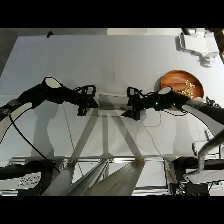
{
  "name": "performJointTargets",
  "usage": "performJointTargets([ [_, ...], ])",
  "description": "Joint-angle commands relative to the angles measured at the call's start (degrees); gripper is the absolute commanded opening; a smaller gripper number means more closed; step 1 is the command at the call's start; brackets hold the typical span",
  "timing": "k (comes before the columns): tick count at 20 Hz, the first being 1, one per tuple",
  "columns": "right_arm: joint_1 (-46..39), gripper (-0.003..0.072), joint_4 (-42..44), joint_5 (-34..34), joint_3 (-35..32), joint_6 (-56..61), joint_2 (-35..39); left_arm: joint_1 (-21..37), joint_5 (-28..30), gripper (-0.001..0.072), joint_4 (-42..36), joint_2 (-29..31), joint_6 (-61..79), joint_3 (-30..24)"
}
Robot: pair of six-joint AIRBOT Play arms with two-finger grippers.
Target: Fold the box and place the chain.
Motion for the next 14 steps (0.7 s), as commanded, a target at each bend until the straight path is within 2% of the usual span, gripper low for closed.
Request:
performJointTargets([
  [1,0.0,0.0395,0.0,0.0,0.1,0.0,0.0,0.0,-0.7,0.0027,-1.9,-0.1,0.5,0.0],
  [2,0.0,0.0395,0.0,0.0,0.1,0.0,0.0,0.0,-1.1,0.0083,-1.9,-0.1,0.5,0.0],
  [4,0.0,0.0395,0.0,0.0,0.1,0.0,0.0,0.0,-2.0,0.0268,-1.9,-0.1,0.5,0.0],
  [5,0.0,0.0395,0.0,0.0,0.1,0.0,0.0,0.0,-2.1,0.0295,-1.9,-0.1,0.2,0.0],
  [8,0.0,0.0395,0.0,0.0,0.1,0.0,0.0,0.0,-2.5,0.0299,-1.9,-0.3,-0.2,0.0],
  [9,0.0,0.0395,0.0,0.0,0.1,0.0,0.0,0.0,-2.8,0.0374,-1.9,-0.7,-1.1,0.0],
  [10,0.0,0.0395,0.0,0.0,0.1,0.0,0.0,0.0,-3.1,0.0527,-1.9,-1.2,-2.4,0.0],
  [11,0.0,0.0395,0.0,0.0,0.1,0.0,0.0,0.0,-3.1,0.0576,-1.9,-1.7,-4.5,0.0],
  [13,0.0,0.0395,0.0,0.0,0.1,0.0,0.0,0.0,-3.2,0.0573,-1.6,-2.6,-7.4,0.0],
  [14,0.0,0.0395,0.0,0.0,0.1,0.0,0.0,0.0,-3.4,0.0540,-1.6,-2.8,-7.6,0.0],
])
